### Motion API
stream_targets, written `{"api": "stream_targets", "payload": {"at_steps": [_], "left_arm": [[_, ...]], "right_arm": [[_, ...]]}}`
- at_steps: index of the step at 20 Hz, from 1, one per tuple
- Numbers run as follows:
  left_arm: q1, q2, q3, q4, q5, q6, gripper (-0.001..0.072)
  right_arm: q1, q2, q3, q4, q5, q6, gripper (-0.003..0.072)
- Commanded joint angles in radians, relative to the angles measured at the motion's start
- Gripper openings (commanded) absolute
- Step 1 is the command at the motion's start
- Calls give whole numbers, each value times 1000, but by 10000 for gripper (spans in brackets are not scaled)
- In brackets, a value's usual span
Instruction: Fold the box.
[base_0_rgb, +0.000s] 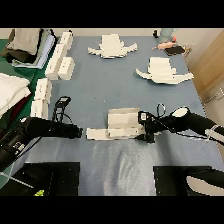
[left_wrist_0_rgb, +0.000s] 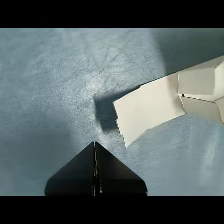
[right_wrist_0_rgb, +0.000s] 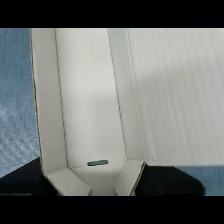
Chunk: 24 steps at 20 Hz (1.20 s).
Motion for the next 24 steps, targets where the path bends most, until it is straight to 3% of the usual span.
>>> {"api": "stream_targets", "payload": {"at_steps": [1, 5, 8, 13, 16, 17, 18, 19, 24], "left_arm": [[54, -61, -52, -166, 54, 5, 15], [53, -209, -52, -366, 190, 174, 16], [53, -276, -52, -487, 207, 285, 15], [43, -235, -48, -751, 145, 547, 15], [9, -207, -47, -799, 145, 606, 20], [1, -208, -48, -804, 144, 606, 182], [-6, -208, -48, -804, 145, 605, 515], [-14, -208, -48, -803, 152, 606, 578], [-30, -245, -48, -850, 171, 606, 580]], "right_arm": [[1, -1, 0, 0, 0, 0, 600], [1, -1, 0, 0, 0, 0, 600], [1, -1, 0, 0, 0, 0, 599], [1, -1, 0, 0, 0, 0, 599], [1, -1, 0, 0, 0, 0, 599], [1, -1, 0, 0, 0, 0, 599], [1, -1, 0, 0, 0, 0, 599], [1, -1, 0, 0, 0, 0, 599], [1, -1, 0, 0, 0, 0, 599]]}}
